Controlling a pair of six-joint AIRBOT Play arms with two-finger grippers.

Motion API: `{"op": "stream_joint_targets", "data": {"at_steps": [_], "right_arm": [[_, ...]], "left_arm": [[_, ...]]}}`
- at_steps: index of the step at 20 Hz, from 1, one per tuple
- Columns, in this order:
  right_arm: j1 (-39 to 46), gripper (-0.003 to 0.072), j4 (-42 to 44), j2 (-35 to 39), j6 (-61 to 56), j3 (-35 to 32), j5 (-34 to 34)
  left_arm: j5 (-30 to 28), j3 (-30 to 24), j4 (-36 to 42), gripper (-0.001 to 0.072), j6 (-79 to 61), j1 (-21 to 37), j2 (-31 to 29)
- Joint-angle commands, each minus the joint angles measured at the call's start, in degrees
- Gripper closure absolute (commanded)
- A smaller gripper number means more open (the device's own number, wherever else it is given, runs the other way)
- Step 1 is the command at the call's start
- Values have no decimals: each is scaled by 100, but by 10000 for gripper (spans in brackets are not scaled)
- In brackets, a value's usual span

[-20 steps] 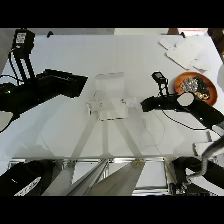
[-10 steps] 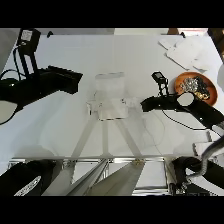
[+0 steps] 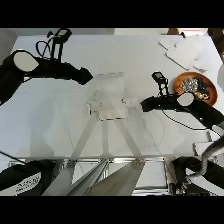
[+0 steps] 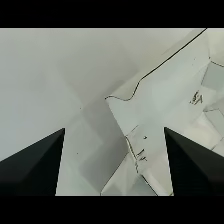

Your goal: Fold the box and place the chain.

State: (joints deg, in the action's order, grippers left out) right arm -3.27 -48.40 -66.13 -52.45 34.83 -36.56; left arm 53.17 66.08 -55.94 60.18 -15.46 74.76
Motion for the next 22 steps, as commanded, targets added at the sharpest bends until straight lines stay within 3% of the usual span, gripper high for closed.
{"op": "stream_joint_targets", "data": {"at_steps": [1,8,14,18,19,22], "right_arm": [[-4,678,2,4,-2,-2,-2],[-4,678,2,4,-2,-2,-2],[-4,678,0,4,0,-2,-2],[-4,678,0,4,-2,-2,-2],[-7,678,0,4,-2,-2,-2],[-7,678,2,4,0,-2,-2]], "left_arm": [[216,140,769,15,-1711,151,721],[573,140,1132,16,-2420,144,1591],[745,140,2686,17,-3506,138,2269],[595,140,2828,26,-3919,109,2594],[597,140,2826,115,-3967,109,2656],[603,140,2828,567,-3969,109,2747]]}}
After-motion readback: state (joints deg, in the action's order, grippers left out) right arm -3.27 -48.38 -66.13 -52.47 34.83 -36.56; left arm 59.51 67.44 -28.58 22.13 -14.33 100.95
